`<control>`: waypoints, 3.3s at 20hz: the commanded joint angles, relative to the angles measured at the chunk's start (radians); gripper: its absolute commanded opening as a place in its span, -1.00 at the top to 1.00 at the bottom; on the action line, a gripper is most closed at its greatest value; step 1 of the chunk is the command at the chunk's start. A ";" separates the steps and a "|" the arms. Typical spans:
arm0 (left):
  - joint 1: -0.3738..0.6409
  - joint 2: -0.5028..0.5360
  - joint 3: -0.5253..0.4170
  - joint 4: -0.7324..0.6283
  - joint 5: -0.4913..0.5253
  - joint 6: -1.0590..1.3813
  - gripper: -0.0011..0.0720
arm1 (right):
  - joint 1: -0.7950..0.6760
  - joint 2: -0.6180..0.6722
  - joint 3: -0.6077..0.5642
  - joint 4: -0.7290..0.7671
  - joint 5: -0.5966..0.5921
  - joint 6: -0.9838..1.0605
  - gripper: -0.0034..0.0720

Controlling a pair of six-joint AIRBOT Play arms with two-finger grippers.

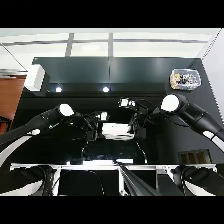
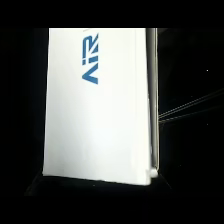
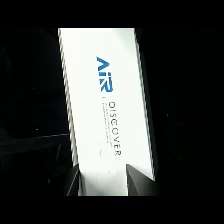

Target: Fold the box and place the chain.

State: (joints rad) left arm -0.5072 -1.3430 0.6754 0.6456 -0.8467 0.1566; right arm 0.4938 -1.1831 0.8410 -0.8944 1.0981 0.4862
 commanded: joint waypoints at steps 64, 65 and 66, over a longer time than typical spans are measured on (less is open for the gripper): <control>0.000 0.000 0.000 0.000 0.002 0.000 0.00 | -0.072 0.039 -0.351 0.568 -0.317 0.591 0.87; 0.000 0.000 0.000 0.000 0.001 0.000 0.00 | -0.072 0.039 -0.351 0.567 -0.318 0.591 0.87; 0.000 0.000 0.000 0.000 0.001 0.000 0.00 | -0.072 0.039 -0.351 0.566 -0.320 0.591 0.87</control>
State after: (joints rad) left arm -0.5072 -1.3430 0.6754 0.6453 -0.8455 0.1570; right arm 0.4213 -1.1439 0.4900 -0.3183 0.7956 1.0756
